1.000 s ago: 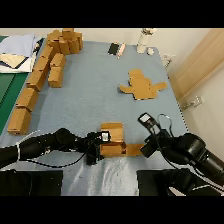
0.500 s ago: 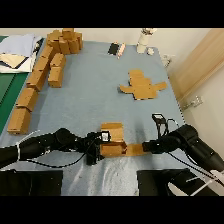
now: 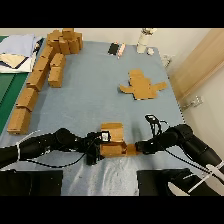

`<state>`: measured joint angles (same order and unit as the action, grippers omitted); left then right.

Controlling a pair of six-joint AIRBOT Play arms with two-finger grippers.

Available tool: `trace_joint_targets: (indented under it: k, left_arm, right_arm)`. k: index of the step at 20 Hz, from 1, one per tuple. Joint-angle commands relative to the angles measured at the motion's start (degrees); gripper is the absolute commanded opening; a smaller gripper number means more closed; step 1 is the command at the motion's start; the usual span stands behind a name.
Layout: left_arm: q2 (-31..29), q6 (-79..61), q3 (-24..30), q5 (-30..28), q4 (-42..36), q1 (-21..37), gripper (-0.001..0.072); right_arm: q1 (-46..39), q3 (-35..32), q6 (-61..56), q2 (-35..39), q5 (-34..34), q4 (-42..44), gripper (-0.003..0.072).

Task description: Fold the box.

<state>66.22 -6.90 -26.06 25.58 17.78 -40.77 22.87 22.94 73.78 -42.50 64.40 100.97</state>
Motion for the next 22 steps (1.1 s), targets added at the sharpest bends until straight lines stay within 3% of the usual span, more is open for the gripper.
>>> trace_joint_targets:
  k: [1,12,18,20,22]
  left_arm:
    - [0.0,0.0,0.0,0.0,0.0,0.0,0.0453]
    - [0.0,0.0,0.0,0.0,0.0,0.0,0.0453]
    - [0.0,0.0,0.0,0.0,0.0,0.0,0.0453]
    - [0.0,0.0,0.0,0.0,0.0,0.0,0.0453]
    - [0.0,0.0,0.0,0.0,0.0,0.0,0.0453]
  right_arm:
    - [0.0,-0.4,2.4,0.3,0.1,1.5,0.0004]
    - [0.0,-0.7,5.9,1.9,-3.0,12.7,0.0004]
    - [0.0,1.0,6.4,3.7,-2.4,12.8,0.0006]
    - [0.0,2.4,7.0,4.9,-2.4,12.6,0.0186]
    - [0.0,3.1,7.3,5.2,-2.4,12.7,0.0202]
